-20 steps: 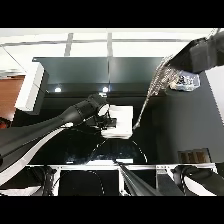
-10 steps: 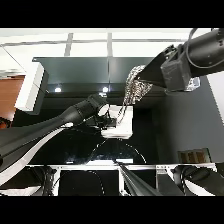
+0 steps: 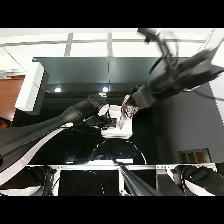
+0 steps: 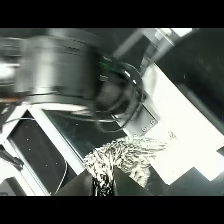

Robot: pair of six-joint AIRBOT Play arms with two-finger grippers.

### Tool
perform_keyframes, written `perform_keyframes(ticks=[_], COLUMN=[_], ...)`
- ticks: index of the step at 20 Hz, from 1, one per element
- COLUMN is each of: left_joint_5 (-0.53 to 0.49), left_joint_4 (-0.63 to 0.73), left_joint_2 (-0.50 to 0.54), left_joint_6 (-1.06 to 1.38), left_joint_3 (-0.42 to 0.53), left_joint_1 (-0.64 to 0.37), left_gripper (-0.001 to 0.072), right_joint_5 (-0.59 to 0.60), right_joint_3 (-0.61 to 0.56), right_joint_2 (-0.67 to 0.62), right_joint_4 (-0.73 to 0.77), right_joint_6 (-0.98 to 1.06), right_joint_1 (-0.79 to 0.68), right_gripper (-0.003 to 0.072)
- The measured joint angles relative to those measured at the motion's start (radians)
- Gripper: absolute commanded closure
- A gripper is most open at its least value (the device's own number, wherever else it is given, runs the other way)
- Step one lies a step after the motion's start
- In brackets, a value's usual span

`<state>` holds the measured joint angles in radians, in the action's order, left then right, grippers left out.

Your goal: Fold the box and place the chain.

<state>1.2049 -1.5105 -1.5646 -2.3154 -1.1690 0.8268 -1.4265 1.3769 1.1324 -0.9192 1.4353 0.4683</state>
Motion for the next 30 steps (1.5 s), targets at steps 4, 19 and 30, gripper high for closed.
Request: perform_keyframes(ticks=[4, 19, 30], left_joint_5=[0.0, -0.005, 0.001], left_joint_4=[0.0, 0.0, 0.003], left_joint_2=[0.0, 0.0, 0.0], left_joint_6=[0.0, 0.0, -0.001], left_joint_3=[0.0, 0.0, -0.002], left_joint_1=[0.0, 0.0, -0.001], left_gripper=[0.0682, 0.0683, 0.0683], right_joint_5=[0.188, 0.37, 0.337], right_joint_3=[-0.243, -0.537, -0.612], right_joint_2=[0.001, -0.095, -0.302], right_joint_4=[0.016, -0.139, -0.547], right_joint_6=[0.031, 0.133, 0.163], right_joint_1=[0.018, -0.064, -0.239], right_gripper=[0.0675, 0.0401, 0.0399])
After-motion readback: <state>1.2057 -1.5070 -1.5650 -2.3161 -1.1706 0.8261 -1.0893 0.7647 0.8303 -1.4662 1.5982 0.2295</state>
